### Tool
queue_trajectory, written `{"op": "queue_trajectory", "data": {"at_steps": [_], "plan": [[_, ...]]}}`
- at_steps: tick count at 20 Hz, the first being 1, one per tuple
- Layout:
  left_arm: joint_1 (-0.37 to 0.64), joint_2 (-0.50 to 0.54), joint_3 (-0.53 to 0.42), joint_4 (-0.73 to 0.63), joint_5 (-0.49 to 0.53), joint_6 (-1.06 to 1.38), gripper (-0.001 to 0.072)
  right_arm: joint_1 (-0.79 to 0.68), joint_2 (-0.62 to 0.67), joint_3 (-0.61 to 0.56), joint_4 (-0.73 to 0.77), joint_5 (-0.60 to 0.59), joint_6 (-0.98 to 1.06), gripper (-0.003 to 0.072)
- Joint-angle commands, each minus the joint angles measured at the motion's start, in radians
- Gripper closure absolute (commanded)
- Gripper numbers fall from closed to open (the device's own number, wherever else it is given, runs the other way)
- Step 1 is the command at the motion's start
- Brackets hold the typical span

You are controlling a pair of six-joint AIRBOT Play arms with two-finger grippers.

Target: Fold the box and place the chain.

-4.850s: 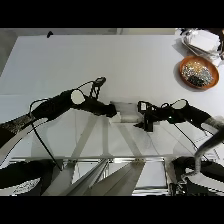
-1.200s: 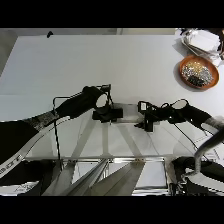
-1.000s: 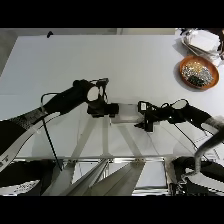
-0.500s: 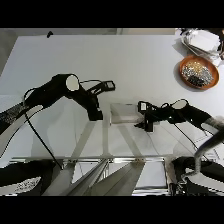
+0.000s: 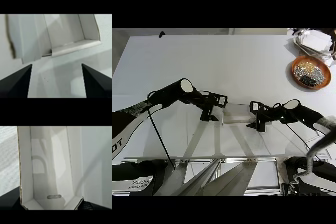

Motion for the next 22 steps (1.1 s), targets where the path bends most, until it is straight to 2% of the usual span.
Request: {"op": "queue_trajectory", "data": {"at_steps": [1, 7, 10, 16, 22], "plan": [[-0.022, -0.013, -0.008, -0.043, 0.025, 0.045, 0.0001, 0.0, 0.0, 0.0, 0.0, 0.0, 0.0, 0.039], [-0.044, -0.009, -0.093, -0.136, 0.054, 0.045, 0.0, 0.0, 0.0, 0.0, 0.0, 0.0, 0.0, 0.039], [-0.06, -0.01, -0.106, -0.189, 0.113, 0.046, 0.0, 0.0, 0.0, 0.0, 0.0, 0.0, 0.0, 0.039], [-0.063, -0.008, -0.14, -0.2, 0.108, 0.045, 0.0, 0.0, 0.0, 0.0, 0.0, 0.0, 0.0, 0.039], [-0.063, -0.008, -0.191, -0.26, 0.165, 0.047, 0.0002, 0.0, 0.0, 0.0, 0.0, 0.0, 0.0, 0.039]]}}
